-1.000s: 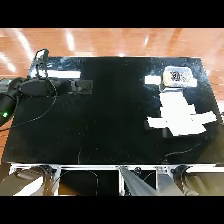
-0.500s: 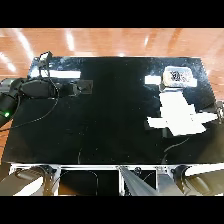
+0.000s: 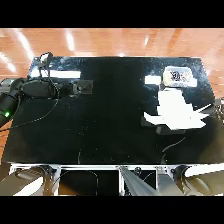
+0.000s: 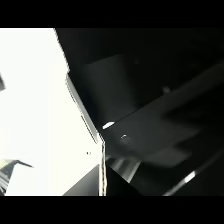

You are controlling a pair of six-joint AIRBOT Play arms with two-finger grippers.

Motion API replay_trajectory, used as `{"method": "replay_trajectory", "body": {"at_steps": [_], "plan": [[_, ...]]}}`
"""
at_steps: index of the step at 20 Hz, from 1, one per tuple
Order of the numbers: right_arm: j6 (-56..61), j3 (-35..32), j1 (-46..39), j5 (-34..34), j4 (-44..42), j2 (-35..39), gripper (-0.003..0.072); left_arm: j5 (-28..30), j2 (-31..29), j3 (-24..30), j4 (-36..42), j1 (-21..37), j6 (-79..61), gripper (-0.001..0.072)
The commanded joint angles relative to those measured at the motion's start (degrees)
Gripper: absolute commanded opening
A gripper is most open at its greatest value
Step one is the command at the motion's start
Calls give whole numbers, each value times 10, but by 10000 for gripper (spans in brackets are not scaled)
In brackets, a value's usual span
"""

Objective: Fold the box and place the chain.

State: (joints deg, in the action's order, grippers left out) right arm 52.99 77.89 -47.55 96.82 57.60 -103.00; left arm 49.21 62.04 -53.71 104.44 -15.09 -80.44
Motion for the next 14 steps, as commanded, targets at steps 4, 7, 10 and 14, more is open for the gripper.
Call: {"method": "replay_trajectory", "body": {"at_steps": [4, 7, 10, 14], "plan": [[-12, -39, 84, -6, -33, 45, 33, -44, 0, 0, -4, 1, -1, 604], [-3, -65, 149, -9, -74, 73, 33, -44, 3, 0, -2, 1, -1, 604], [-1, -76, 237, -11, -129, 114, 33, -37, 17, 0, 20, 0, 0, 604], [57, -88, 351, -115, -131, 201, 33, 32, 33, 0, 25, -9, -1, 604]]}}
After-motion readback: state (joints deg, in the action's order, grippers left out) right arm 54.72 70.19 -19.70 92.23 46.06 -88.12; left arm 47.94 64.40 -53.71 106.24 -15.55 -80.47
